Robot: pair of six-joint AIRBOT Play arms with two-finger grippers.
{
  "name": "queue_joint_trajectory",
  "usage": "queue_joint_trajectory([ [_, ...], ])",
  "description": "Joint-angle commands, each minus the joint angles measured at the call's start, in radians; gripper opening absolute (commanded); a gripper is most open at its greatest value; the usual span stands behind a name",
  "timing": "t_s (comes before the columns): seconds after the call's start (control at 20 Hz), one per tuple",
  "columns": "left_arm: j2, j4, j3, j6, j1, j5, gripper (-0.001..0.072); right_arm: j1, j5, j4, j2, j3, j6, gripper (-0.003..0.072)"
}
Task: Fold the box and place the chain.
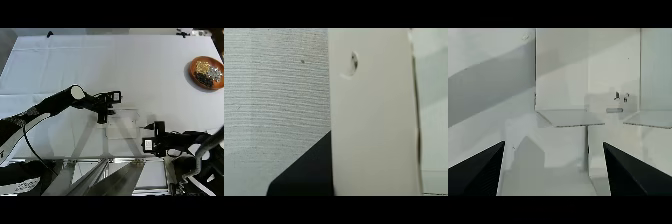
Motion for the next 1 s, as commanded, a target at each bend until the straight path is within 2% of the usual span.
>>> queue_joint_trajectory([
  [0.0, 0.0, 0.0, 0.0, 0.0, 0.0, 0.0, 0.0012, 0.065, -0.216, -0.004, -0.15, -0.009, -0.003, 0.0712],
  [0.15, 0.0, 0.0, 0.0, 0.0, 0.0, 0.0, 0.0012, 0.066, -0.26, -0.003, -0.224, -0.009, -0.002, 0.0711],
  [0.45, 0.0, 0.0, 0.0, 0.0, 0.0, 0.0, 0.0012, 0.066, -0.34, 0.025, -0.233, -0.009, 0.105, 0.0711],
  [0.8, 0.0, 0.0, 0.0, 0.0, 0.0, 0.0, 0.0012, 0.073, -0.341, 0.034, -0.233, -0.009, 0.105, 0.0711],
  [0.95, 0.0, 0.0, 0.0, 0.0, 0.0, 0.0, 0.0012, 0.072, -0.351, 0.109, -0.232, -0.007, 0.1, 0.071],
])
